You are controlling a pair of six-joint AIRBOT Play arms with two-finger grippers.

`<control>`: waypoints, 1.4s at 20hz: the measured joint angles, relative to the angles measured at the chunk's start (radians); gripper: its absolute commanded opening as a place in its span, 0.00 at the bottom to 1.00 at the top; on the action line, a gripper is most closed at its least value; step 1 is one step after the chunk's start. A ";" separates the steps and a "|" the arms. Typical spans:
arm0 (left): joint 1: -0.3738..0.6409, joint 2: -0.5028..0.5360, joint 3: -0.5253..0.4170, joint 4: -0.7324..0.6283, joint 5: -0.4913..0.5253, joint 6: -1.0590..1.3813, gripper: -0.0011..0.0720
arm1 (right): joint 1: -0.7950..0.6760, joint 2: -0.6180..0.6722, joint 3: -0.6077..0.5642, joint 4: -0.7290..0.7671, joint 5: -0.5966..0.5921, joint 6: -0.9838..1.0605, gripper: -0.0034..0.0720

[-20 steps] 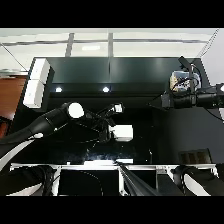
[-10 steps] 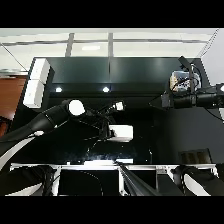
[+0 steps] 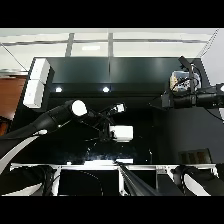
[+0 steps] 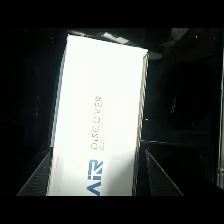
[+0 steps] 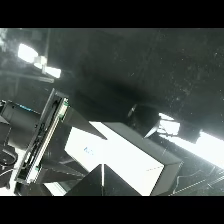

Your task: Fold the box and place the chain.

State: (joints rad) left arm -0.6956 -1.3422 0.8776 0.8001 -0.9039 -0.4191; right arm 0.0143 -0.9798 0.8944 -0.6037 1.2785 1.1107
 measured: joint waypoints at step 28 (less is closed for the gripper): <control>0.422 0.249 -0.090 0.477 -0.251 -0.537 0.42 | -0.131 0.000 0.000 0.000 0.021 -0.024 0.06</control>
State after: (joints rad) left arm -0.2733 -1.0935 0.7872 1.2774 -1.1549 -0.9558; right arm -0.1165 -0.9798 0.8944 -0.6041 1.2991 1.0870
